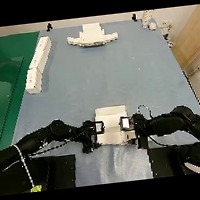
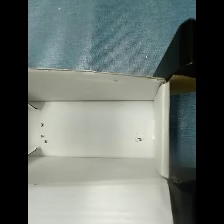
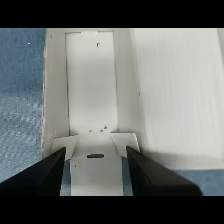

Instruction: Fold the box.

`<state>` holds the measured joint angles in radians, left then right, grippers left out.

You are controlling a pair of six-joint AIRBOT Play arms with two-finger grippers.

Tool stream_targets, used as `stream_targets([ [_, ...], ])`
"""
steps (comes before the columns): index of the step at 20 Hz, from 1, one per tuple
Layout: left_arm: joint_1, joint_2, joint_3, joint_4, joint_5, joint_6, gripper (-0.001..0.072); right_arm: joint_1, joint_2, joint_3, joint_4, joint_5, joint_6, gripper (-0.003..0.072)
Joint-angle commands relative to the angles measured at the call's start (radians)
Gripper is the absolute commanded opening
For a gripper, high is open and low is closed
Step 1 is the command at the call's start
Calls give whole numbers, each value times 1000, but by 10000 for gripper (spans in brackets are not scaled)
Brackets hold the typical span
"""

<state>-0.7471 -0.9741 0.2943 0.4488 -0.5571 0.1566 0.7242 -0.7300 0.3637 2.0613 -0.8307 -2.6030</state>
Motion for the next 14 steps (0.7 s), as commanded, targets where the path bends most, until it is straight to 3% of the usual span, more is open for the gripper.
stream_targets([
  [1, 0, 1, 0, 0, 0, 0, 518, 1, 0, 0, 4, 6, 1, 643],
  [3, 0, 1, 0, 0, 0, 0, 518, 1, 0, 0, 3, 6, 2, 642],
  [4, 0, 1, 0, 0, 0, 0, 518, 0, 0, 0, 2, 0, 8, 598],
  [5, 0, 1, 0, 0, 0, 0, 518, 0, 2, 5, -19, -22, 47, 456],
  [6, 0, 1, 0, 0, 0, 0, 518, 0, 4, 17, -78, -63, 138, 223],
  [7, 0, 1, 0, 0, 0, 0, 518, 0, 8, 36, -184, -114, 302, 50],
  [8, 0, 1, 0, 0, 0, 0, 518, -3, 14, 58, -312, -165, 486, -1],
  [10, 0, 1, 0, 0, 0, 0, 518, -23, 34, 109, -580, -315, 837, -2],
  [12, 0, 1, 0, 0, 0, 0, 518, -87, 64, 136, -753, -460, 1086, -4],
  [14, 0, 1, 0, 0, 0, 0, 518, -219, 73, 137, -722, -558, 1200, -4],
])
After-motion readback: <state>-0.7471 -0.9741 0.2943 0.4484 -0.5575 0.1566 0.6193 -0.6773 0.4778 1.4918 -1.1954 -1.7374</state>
